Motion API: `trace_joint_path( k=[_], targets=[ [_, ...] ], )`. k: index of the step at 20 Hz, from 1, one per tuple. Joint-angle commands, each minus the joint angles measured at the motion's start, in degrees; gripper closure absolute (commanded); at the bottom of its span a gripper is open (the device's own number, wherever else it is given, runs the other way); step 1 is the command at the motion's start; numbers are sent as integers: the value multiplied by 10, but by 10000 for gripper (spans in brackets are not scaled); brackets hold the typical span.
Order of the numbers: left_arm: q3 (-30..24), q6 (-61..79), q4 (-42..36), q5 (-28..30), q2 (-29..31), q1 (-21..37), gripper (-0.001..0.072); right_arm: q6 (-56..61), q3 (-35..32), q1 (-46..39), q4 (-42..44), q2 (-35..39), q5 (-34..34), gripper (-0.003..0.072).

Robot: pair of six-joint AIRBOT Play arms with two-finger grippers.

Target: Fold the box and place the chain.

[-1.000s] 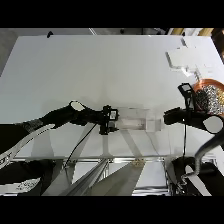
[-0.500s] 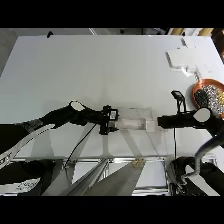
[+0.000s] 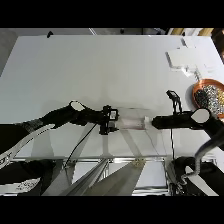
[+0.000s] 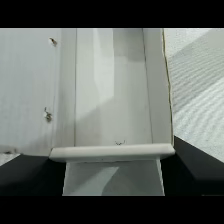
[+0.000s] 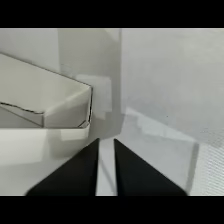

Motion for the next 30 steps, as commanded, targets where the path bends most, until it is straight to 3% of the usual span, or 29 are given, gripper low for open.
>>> trace_joint_path(
  k=[1,4,13,15,16,23,30],
  targets=[
    [0,0,0,0,0,0,439,6,0,2,34,31,9,451],
    [0,0,0,0,0,0,439,-1,0,3,85,31,25,451],
    [0,0,0,0,0,0,439,-3,0,14,89,31,46,439],
    [0,0,0,0,0,0,439,7,1,47,89,30,23,297],
    [0,0,0,0,0,0,439,24,5,71,87,26,7,274],
    [0,0,0,0,0,0,439,367,78,211,-157,-50,-29,275],
    [0,0,0,0,0,0,439,548,135,276,-272,-116,-25,286]
  ],
)
